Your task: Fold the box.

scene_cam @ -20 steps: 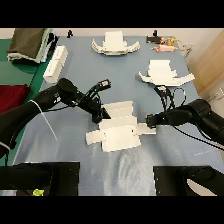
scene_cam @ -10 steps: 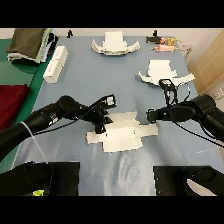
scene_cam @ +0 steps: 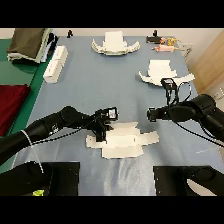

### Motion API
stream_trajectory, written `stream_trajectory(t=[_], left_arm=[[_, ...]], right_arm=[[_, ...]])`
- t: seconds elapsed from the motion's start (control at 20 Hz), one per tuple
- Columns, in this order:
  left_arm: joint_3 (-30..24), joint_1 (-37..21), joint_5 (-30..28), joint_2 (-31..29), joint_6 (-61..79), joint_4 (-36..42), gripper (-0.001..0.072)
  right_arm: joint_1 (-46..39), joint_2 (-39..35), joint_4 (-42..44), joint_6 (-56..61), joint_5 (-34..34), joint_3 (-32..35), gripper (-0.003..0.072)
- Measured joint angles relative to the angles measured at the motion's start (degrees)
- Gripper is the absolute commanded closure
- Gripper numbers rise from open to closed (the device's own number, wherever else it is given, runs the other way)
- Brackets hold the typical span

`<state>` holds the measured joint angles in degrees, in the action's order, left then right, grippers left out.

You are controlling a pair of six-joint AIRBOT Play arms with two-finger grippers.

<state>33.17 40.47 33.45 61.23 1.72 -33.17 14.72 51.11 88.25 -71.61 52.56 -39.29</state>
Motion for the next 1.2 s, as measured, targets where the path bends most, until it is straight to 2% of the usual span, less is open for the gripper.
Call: stream_trajectory(t=[0.1, 0.45, 0.6, 0.7, 0.75, 0.9, 1.0, 1.2], left_arm=[[-0.3, 0.1, 0.3, 0.2, 0.0, 0.2, 0.0698], [-0.7, 0.3, 7.2, 0.6, -0.4, 0.4, 0.0697], [-0.7, 0.3, 7.4, 0.6, -0.4, 0.2, 0.0697], [-0.7, 0.3, 7.4, 0.7, -0.3, 0.1, 0.0697], [-0.7, 0.3, 7.4, 0.7, -0.3, 0.1, 0.0697], [-0.7, 0.3, 7.5, 0.6, -0.2, 0.0, 0.0697], [-0.7, 0.3, 7.5, 0.6, -0.2, 0.0, 0.0697], [-0.7, 0.3, 7.5, 0.7, -0.2, 0.0, 0.0697]], right_arm=[[0.0, 0.0, 0.0, 0.1, 0.0, 0.0, 0.0134], [0.0, 0.0, 0.1, 0.2, 0.9, 0.0, 0.015], [0.0, 0.0, 0.4, 0.2, 2.8, 0.0, 0.0352], [0.0, 0.0, 0.4, 0.2, 5.0, 0.0, 0.061], [0.0, 0.0, 0.5, 0.2, 6.1, 0.0, 0.0684], [0.0, -0.1, 2.0, -0.9, 10.1, 0.0, 0.0684], [0.7, -0.2, 5.9, -4.3, 12.8, 0.0, 0.0684], [6.8, -3.7, 11.1, -8.9, 16.8, 0.8, 0.0684]])
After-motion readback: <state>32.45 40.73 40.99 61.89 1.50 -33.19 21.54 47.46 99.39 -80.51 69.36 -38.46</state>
